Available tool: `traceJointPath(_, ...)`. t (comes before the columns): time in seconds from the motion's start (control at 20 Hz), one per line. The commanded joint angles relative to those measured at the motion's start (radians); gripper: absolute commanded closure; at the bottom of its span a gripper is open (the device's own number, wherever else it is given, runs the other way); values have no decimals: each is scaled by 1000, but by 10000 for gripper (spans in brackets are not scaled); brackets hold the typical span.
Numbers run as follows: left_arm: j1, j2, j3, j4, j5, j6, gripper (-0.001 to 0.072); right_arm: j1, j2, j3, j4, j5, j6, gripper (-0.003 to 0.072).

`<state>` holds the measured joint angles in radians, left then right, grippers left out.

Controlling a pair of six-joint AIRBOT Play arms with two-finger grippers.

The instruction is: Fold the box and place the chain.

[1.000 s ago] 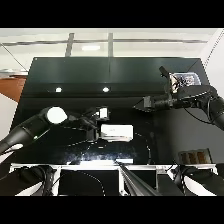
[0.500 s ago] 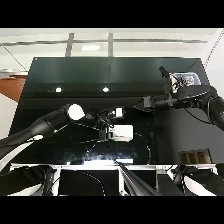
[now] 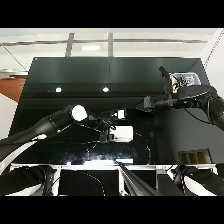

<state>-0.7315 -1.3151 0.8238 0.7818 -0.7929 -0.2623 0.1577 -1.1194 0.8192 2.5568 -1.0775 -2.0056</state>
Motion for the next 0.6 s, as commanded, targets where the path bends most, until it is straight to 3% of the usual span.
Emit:
traceJointPath(0.0, -3, -2, 1, 7, 0, 0, 5, -1, 0, 0, 0, 0, 0, 666)
traceJointPath(0.55, 7, 15, 14, 29, -28, -50, 5, -1, 0, 0, -1, -1, 0, 665)
